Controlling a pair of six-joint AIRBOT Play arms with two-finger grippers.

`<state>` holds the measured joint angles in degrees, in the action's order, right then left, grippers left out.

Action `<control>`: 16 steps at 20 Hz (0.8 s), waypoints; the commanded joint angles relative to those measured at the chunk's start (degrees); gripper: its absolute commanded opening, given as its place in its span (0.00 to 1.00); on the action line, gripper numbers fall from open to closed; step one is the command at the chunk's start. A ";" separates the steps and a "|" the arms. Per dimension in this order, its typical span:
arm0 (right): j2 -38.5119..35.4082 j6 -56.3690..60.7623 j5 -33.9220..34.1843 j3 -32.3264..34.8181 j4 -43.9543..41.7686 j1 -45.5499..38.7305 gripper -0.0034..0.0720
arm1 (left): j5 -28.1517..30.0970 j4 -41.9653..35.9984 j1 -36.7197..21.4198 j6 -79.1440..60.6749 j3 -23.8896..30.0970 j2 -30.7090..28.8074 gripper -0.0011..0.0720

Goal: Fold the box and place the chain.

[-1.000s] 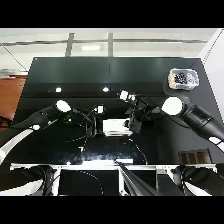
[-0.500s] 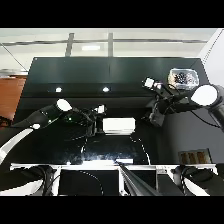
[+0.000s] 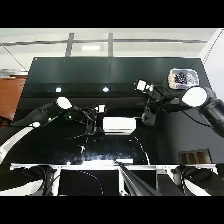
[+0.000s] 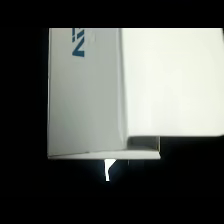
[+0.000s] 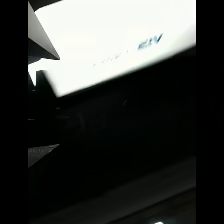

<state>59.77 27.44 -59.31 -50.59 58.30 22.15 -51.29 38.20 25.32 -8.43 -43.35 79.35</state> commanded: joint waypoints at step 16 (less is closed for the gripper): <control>6.58 -8.04 5.62 3.96 -3.65 6.91 0.87 | 0.02 0.55 -0.02 -0.04 -0.07 0.00 0.66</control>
<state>66.02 19.49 -54.76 -47.13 54.19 28.80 -51.27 38.74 25.32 -8.45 -43.35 79.35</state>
